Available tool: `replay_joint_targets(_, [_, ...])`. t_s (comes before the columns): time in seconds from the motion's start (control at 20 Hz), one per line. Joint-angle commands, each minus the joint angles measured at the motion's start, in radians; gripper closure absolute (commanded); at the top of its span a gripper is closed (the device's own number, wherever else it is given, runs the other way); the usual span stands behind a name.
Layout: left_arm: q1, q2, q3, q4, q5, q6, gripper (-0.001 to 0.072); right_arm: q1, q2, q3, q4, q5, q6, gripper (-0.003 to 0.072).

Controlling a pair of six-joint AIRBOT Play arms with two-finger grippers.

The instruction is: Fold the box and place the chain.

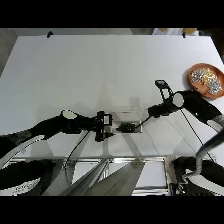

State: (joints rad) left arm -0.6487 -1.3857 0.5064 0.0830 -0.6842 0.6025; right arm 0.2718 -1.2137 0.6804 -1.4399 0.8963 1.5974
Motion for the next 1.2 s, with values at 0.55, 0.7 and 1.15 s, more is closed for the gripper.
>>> replay_joint_targets(0.55, [-0.001,0.0,0.0,0.0,0.0,0.0,0.0438,0.002,0.016,0.0,0.0,0.033,-0.009,0.0671])
replay_joint_targets(0.7, [-0.001,0.0,0.0,0.0,0.0,0.0,0.0438,0.002,0.119,0.0,0.0,0.064,-0.026,0.0672])
replay_joint_targets(1.15, [-0.001,0.0,0.0,0.0,0.0,0.0,0.0438,0.002,0.434,0.0,0.042,0.213,-0.036,0.0671])
